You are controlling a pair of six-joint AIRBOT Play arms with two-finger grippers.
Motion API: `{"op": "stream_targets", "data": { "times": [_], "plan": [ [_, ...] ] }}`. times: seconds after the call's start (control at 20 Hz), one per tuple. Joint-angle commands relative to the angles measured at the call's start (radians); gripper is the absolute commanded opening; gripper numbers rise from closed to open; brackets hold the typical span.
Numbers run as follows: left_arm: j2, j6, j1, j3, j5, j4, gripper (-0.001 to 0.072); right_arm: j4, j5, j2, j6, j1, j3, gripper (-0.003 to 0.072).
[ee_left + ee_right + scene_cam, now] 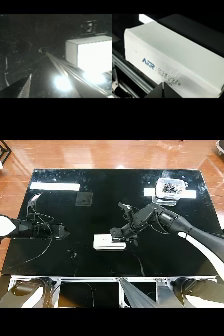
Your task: Fold the box and place the chain.
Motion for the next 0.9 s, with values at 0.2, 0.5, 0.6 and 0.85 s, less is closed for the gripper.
{"op": "stream_targets", "data": {
  "times": [0.2,0.5,0.6,0.85],
  "plan": [
    [0.0,0.0,0.001,0.0,0.015,0.0,0.0557,-0.045,0.05,-0.011,0.011,0.025,-0.001,0.0017],
    [0.0,0.0,0.001,0.0,0.018,0.0,0.0557,-0.013,0.024,0.016,-0.005,0.024,0.003,0.0017],
    [0.0,0.0,0.001,0.0,0.026,0.0,0.0557,0.021,0.019,0.08,-0.045,0.016,0.003,0.0015],
    [-0.043,0.088,0.001,0.018,0.132,-0.033,0.0557,-0.046,-0.114,0.274,-0.11,-0.161,0.002,0.0015]
  ]
}}
